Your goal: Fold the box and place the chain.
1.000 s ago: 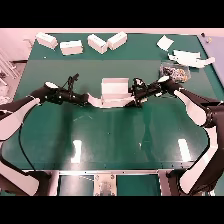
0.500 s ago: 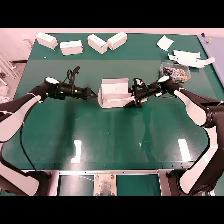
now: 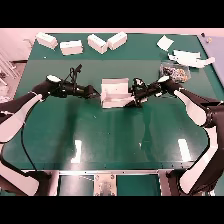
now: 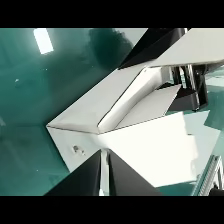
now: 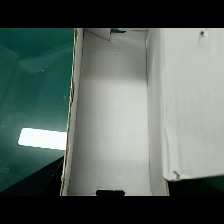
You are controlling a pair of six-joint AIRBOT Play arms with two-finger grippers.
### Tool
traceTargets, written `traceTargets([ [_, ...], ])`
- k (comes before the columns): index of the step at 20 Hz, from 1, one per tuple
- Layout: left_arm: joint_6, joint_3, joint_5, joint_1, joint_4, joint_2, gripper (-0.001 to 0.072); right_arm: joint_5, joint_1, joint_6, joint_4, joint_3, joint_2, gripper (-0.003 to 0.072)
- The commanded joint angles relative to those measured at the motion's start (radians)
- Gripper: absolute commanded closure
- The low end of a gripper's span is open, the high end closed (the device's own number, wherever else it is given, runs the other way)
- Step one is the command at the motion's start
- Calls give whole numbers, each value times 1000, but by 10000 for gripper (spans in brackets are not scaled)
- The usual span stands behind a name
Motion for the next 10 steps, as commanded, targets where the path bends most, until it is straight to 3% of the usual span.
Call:
traceTargets([
  [1,-29,29,-22,-1,0,0,475,0,0,0,0,0,0,176],
  [10,-108,30,-31,-22,78,0,468,0,0,0,0,0,0,176],
])
